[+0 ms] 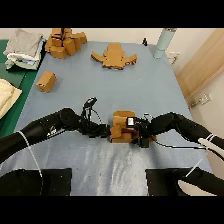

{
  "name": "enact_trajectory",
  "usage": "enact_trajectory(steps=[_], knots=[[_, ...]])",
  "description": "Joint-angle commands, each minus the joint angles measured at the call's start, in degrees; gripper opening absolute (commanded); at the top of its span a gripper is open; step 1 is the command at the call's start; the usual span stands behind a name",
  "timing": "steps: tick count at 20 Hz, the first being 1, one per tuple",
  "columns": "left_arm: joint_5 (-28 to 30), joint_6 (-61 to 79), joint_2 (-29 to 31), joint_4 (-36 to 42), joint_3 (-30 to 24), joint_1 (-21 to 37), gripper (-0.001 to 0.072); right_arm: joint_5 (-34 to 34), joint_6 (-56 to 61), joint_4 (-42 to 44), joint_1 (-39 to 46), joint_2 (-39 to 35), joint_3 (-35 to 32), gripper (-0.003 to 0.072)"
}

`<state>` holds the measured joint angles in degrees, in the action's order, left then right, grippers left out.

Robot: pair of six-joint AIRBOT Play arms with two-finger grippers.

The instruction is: Fold the box.

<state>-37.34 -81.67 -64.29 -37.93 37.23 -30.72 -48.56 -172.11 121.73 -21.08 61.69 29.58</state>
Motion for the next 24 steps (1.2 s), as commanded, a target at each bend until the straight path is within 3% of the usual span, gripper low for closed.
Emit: enact_trajectory(steps=[1, 3, 7, 14, 16, 20, 24], knots=[[-0.7, 5.16, -0.04, 6.14, 0.07, -0.02, 0.0467, 0.02, 0.0, 0.0, 0.02, 0.02, 0.04, 0.0501], [-0.76, 8.0, -0.63, 9.11, 0.07, -0.02, 0.0468, 0.02, 0.0, 0.0, 0.02, 0.02, 0.04, 0.05], [1.4, 8.28, -1.79, 9.68, 0.07, -0.02, 0.0467, 0.02, 0.0, 0.0, 0.02, 0.02, 0.04, 0.0501], [0.35, 4.66, -2.08, 9.9, 0.15, -0.87, 0.0466, 0.02, 0.0, 0.0, 0.02, 0.02, 0.04, 0.0501], [2.67, -1.38, -2.38, 5.16, 1.31, -3.39, 0.0466, 0.02, 0.0, 0.0, 0.02, 0.02, 0.04, 0.0501], [4.07, -20.65, -4.61, -14.45, 6.14, -9.05, 0.0466, 0.0, 0.0, 0.0, 0.02, 0.02, 0.04, 0.0501], [-1.11, -29.77, -8.81, -22.88, 11.5, -10.91, 0.0466, 0.02, 0.0, 0.0, 0.02, 0.02, 0.04, 0.0501]])
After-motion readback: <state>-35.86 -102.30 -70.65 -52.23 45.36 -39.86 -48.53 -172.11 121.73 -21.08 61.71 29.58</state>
